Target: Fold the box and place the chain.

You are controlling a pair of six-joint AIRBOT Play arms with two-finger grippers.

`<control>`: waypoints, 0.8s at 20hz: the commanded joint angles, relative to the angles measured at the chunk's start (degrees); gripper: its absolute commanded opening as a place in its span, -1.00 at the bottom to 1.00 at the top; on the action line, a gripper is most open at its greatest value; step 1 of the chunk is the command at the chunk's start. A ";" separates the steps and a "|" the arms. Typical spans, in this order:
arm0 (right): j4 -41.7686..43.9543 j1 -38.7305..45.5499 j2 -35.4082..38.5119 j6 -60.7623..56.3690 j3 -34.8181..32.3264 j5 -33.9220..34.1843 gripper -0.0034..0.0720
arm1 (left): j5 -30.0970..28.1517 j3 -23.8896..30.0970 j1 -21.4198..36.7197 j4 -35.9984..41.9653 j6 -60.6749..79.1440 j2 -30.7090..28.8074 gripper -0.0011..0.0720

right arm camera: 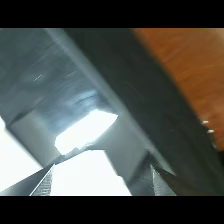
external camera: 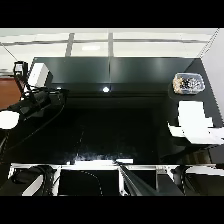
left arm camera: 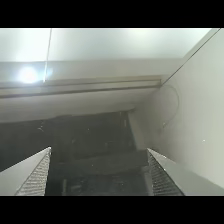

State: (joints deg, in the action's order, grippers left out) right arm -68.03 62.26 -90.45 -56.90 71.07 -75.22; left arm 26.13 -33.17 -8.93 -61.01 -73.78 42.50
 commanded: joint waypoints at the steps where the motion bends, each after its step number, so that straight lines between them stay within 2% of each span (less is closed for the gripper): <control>1: 1.77 -2.08 -4.00 9.64 1.05 -4.50 1.00 | 0.04 0.02 -0.02 2.03 -0.02 0.04 0.97; 2: -0.07 -2.49 -4.04 9.62 1.07 -4.87 0.63 | 0.11 0.02 -0.02 2.23 -0.04 0.04 0.97; 3: -2.21 -2.62 -4.04 9.33 1.07 -5.20 0.36 | 0.15 0.02 -0.02 2.97 -0.04 0.04 0.97; 4: -4.26 -2.60 -4.04 8.55 1.07 -5.53 0.35 | 0.11 0.02 -0.02 3.50 -0.04 0.04 0.97; 5: -4.98 -2.49 -4.04 8.35 1.05 -5.75 0.08 | 0.22 0.02 -0.02 3.50 -0.04 0.04 0.97; 6: -4.72 -2.21 -4.04 8.31 1.07 -5.70 -0.36 | 0.52 0.02 -0.02 3.48 -0.04 0.04 0.97; 7: -3.48 -1.90 -4.04 8.33 1.05 -5.81 -0.72 | 0.81 0.02 -0.02 3.45 -0.04 0.04 0.97; 10: 1.77 -0.98 -3.91 8.33 1.03 -8.74 -0.76 | 1.90 0.02 -0.02 3.45 -0.04 0.04 0.96; 11: 3.87 -0.96 -3.74 8.44 1.01 -9.79 -0.89 | 2.21 0.02 -0.02 3.45 -0.04 0.04 0.96; 16: 18.58 -3.19 0.24 10.51 -2.47 -10.32 -0.87 | 2.29 0.02 -0.02 3.48 -0.04 0.04 0.96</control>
